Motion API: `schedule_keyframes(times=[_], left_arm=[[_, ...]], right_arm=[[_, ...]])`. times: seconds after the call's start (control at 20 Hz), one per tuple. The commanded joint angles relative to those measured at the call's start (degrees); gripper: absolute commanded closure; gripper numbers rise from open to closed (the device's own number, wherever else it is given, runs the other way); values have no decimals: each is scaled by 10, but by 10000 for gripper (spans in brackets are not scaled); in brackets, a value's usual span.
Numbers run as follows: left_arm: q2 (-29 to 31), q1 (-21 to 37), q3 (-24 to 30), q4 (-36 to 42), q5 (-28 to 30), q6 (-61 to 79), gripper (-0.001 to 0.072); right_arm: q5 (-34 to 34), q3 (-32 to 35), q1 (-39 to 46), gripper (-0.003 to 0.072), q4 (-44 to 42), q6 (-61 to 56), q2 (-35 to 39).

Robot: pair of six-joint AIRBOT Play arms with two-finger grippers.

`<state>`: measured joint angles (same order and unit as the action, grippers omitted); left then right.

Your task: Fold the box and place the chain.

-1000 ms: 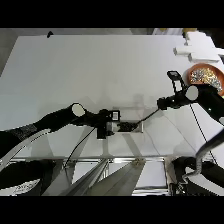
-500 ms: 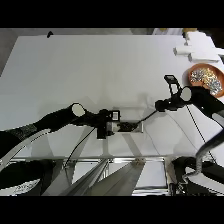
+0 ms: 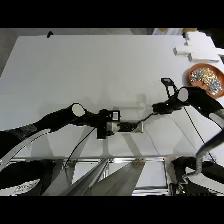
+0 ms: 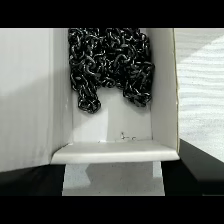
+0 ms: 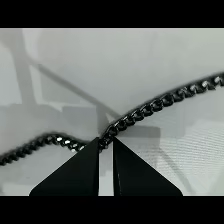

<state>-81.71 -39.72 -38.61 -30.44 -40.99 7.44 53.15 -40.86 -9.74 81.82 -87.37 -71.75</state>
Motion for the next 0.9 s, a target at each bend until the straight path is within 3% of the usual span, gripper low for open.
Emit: schedule_keyframes(times=[0.0, 0.4, 0.7, 0.85], left_arm=[[0, 0, 0, 0, 0, 0, 530], [0, 0, 0, 0, 0, 0, 530], [0, 0, 0, 0, 0, 0, 530], [0, 0, 0, 0, 0, 0, 530]], right_arm=[[59, 0, -27, 668, 9, 9, 37], [165, 0, -62, 668, 3, 9, 231], [179, 0, -71, 668, -49, 9, 358], [176, 0, -71, 667, -124, 40, 389]])
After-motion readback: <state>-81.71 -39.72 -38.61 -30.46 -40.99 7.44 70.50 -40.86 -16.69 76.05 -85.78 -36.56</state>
